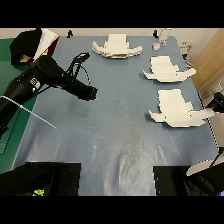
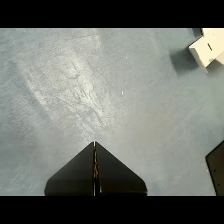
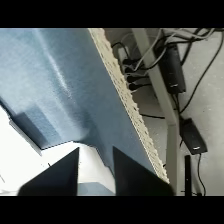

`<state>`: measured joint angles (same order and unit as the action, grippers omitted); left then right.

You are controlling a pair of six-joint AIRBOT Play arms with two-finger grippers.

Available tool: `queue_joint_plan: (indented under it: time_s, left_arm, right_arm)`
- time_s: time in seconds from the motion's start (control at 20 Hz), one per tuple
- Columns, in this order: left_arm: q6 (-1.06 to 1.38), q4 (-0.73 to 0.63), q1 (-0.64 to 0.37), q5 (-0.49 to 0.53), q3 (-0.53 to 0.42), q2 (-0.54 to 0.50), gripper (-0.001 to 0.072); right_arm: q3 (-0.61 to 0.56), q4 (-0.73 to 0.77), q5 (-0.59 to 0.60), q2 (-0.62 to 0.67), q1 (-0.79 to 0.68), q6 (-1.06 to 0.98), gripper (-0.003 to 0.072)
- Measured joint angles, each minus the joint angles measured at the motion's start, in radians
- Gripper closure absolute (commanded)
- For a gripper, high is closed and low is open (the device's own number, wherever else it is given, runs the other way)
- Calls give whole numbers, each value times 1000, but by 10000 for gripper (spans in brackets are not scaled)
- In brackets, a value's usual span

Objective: Fold the box.

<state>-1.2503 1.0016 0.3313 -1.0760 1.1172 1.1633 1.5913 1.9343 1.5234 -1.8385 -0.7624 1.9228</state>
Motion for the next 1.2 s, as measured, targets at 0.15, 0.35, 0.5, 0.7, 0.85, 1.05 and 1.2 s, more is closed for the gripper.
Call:
queue_joint_plan:
  time_s: [0.15, 0.35, 0.5, 0.7, 0.85, 1.05, 1.2]
  left_arm:
    - [0, -28, 0, -5, 0, 0, 695]
    - [0, -51, 0, 4, 0, 0, 695]
    - [-10, -72, 0, 30, 0, 0, 696]
    - [-19, -107, 0, 23, -4, -24, 696]
    - [-22, -109, -1, -31, -34, -84, 696]
    - [-28, -109, -1, -80, -150, -221, 696]
    - [-39, -110, -1, -90, -252, -328, 695]
  right_arm:
    - [5, 72, 51, -15, -2, 60, 573]
    - [-3, 175, 115, -6, 18, 104, 684]
    - [-49, 235, 136, 39, 80, 116, 684]
    - [-152, 272, 107, 164, 211, 77, 685]
    - [-293, 278, 33, 310, 320, 18, 685]
    - [-583, 283, -132, 555, 488, -87, 685]
    - [-787, 263, -287, 734, 611, -187, 657]
